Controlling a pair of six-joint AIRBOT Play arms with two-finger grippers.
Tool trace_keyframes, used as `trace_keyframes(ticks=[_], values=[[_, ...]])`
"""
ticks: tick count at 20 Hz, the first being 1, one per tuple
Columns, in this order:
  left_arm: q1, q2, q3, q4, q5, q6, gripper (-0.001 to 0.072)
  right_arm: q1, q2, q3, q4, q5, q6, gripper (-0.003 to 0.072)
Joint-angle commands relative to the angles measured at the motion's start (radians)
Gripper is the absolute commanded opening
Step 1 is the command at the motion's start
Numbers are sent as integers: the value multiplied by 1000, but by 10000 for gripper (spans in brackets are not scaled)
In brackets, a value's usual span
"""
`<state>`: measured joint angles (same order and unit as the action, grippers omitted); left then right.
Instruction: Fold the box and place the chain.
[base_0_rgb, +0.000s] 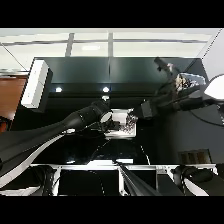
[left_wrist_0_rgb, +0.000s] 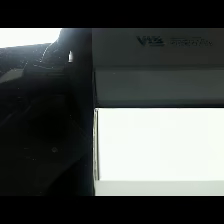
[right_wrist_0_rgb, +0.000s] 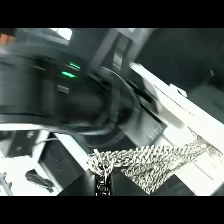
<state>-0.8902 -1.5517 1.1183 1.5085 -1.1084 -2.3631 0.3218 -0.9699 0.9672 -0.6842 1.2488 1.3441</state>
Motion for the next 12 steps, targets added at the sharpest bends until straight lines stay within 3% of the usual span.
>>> trace_keyframes(ticks=[1, 4, 8, 10, 12], values=[[1, -1, 0, 1, 0, 0, 28, 17, -1, -145, -5, -140, 6, 12], [1, -1, 0, 0, 0, 0, 28, 29, -13, -242, -1, -283, 10, 13], [1, -1, 0, 1, -2, 0, 28, 67, -28, -262, -2, -346, 11, 16], [1, -1, 0, 0, -1, 0, 28, 63, -27, -261, -40, -346, 26, 290], [1, -1, 0, -2, -1, 0, 27, 8, -18, -256, -112, -283, 84, 309]])
